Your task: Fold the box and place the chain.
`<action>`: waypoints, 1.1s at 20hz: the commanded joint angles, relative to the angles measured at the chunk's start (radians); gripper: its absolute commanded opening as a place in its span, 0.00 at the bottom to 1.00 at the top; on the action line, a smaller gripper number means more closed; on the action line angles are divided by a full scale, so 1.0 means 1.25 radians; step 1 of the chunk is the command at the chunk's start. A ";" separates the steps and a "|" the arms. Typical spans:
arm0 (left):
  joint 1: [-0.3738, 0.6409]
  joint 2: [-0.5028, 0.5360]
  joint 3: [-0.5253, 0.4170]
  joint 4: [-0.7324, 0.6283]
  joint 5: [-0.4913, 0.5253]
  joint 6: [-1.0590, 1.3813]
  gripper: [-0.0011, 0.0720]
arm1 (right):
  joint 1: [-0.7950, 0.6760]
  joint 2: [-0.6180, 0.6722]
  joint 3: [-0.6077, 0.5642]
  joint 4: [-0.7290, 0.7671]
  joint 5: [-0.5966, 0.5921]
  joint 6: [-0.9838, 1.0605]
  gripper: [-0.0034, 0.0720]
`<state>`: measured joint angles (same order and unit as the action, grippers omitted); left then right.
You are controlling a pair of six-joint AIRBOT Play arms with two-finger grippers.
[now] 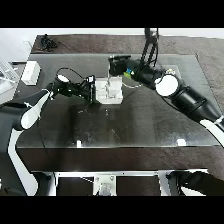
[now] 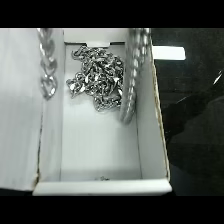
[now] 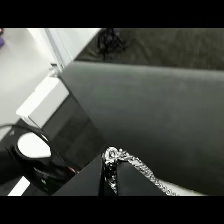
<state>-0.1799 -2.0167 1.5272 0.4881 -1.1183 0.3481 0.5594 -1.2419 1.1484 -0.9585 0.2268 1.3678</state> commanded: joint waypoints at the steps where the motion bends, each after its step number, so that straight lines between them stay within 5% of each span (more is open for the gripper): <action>1: 0.000 0.000 0.000 0.000 0.000 0.000 0.74 | 0.003 -0.035 -0.056 0.001 -0.029 0.010 0.05; 10: 0.000 0.000 0.000 0.000 0.000 0.000 0.74 | 0.012 -0.163 -0.081 0.028 -0.038 0.010 0.08; 12: 0.000 0.000 0.000 0.000 0.000 0.000 0.74 | 0.008 -0.161 -0.079 0.027 -0.038 0.009 0.66; 13: 0.000 0.000 0.000 0.000 0.000 0.000 0.74 | 0.002 -0.153 -0.080 0.023 -0.038 0.007 0.72; 22: 0.000 0.000 0.000 0.000 0.000 0.000 0.74 | -0.234 0.001 -0.136 -0.080 -0.038 0.039 0.70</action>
<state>-0.1799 -2.0167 1.5272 0.4881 -1.1179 0.3481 0.3813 -1.2705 1.0142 -1.0359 0.1783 1.3823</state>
